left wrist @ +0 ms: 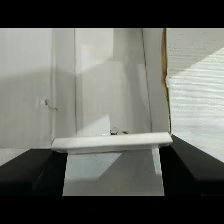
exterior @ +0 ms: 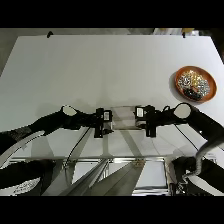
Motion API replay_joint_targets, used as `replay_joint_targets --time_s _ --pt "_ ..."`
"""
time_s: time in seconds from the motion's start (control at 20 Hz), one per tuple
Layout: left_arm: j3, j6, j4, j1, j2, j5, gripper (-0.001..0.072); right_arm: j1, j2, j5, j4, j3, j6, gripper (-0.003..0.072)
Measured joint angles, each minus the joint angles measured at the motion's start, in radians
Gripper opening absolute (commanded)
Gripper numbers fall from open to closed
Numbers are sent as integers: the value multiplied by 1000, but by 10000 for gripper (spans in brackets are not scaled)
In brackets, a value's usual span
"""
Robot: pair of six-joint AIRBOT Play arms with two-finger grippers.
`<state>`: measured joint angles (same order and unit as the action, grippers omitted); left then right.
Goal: Fold the box and place the chain.
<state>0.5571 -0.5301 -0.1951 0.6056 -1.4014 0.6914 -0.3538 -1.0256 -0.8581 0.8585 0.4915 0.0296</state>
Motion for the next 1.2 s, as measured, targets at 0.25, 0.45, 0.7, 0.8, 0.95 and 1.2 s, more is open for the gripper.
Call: replay_joint_targets --time_s 0.25,0.45,0.7,0.8,0.95,1.2 --pt "0 1 1 0 0 -1 142 0 140 -13 146 -2 288 19" --pt "0 1 1 0 0 0 142 0 240 6 278 -1 679 19" --pt "0 0 0 0 0 0 142 59 301 11 414 48 1038 19" --pt "0 0 0 0 0 0 142 126 308 7 421 67 1122 19" --pt "0 0 0 0 0 1 142 213 299 -2 426 80 1210 19" --pt "0 -1 0 0 0 1 142 272 201 -60 428 87 1262 19"
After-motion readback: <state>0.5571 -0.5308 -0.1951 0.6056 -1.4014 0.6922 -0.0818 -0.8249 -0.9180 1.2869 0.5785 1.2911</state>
